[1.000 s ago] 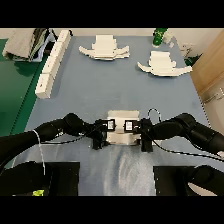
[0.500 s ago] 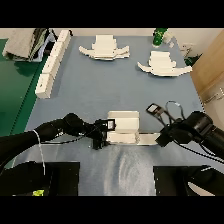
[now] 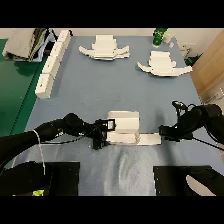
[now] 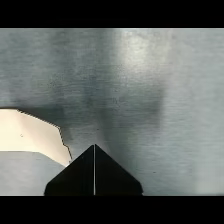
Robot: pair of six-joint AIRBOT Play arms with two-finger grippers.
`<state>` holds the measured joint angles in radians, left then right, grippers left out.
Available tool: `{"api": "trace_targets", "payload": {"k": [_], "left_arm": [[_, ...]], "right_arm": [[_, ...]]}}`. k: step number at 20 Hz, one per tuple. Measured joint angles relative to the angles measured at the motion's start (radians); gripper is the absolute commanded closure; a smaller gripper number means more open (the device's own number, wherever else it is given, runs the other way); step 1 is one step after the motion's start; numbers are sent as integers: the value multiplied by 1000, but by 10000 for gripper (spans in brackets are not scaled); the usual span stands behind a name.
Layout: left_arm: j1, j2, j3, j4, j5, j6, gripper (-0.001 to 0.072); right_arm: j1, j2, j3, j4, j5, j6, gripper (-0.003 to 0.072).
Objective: Fold the box.
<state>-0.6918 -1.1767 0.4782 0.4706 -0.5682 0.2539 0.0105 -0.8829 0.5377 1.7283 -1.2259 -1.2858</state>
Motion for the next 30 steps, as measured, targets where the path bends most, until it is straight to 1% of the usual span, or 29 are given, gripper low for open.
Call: {"api": "trace_targets", "payload": {"k": [3, 5, 11, 15, 20, 24, 25, 26, 27, 30], "left_arm": [[0, 0, 0, 0, 0, 0, 430], [0, 0, 0, 0, 0, 0, 430], [0, 0, 0, 0, 0, 0, 430], [0, 0, 0, 0, 0, 0, 430], [0, 0, 0, 0, 0, 0, 430], [0, 0, 0, 0, 0, 0, 430], [0, 0, 0, 0, 0, 0, 430], [0, 0, 0, 0, 0, 0, 430], [0, 0, 0, 0, 0, 0, 430], [0, 0, 0, 0, 0, 0, 430]], "right_arm": [[-101, -45, 0, 140, 3, -104, 686], [-151, -57, 0, 204, -9, -170, 686], [-206, -77, 0, 374, -61, -344, 686], [-213, -91, -18, 430, -58, -407, 686], [-215, -137, -69, 474, -8, -476, 686], [-215, -151, -81, 531, 6, -529, 683], [-215, -153, -81, 547, 5, -543, 654], [-215, -154, -79, 562, 0, -555, 566], [-215, -154, -73, 581, -9, -566, 505], [-206, -147, -48, 617, -31, -586, 504]]}}
